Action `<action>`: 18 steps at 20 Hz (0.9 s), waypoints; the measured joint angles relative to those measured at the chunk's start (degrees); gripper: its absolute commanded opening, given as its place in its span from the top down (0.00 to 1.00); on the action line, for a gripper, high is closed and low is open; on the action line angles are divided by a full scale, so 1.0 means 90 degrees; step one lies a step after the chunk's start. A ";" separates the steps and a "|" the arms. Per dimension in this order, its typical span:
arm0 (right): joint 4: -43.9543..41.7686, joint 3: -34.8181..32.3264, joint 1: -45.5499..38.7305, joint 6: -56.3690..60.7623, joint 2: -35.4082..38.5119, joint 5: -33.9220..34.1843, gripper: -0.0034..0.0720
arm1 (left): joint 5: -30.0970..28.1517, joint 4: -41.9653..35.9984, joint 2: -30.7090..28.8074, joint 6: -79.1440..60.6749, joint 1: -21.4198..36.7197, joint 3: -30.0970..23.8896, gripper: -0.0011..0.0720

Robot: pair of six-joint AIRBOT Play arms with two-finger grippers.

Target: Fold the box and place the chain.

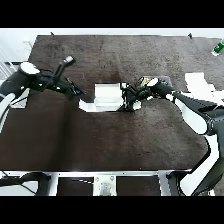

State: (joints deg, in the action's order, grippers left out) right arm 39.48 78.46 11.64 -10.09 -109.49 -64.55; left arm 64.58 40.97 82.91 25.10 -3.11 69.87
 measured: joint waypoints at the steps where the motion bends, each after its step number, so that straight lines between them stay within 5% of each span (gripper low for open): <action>1: 0.0000 0.0000 0.0000 0.0000 0.0000 0.0000 0.29 | -0.0141 -0.0022 -0.0151 0.0415 0.0124 -0.0148 0.96; 8: -0.0002 0.0000 0.0000 0.0000 0.0000 0.0000 0.29 | -0.0491 -0.0002 -0.0500 0.2934 0.0891 -0.0602 0.96; 18: -0.0002 0.0000 0.0000 0.0000 0.0000 0.0000 0.29 | -0.0095 0.0131 0.0653 0.3752 0.1010 -0.0656 0.96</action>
State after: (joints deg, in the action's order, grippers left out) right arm 39.46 78.46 11.64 -10.09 -109.49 -64.55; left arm 63.72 42.15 88.79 58.87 5.98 63.96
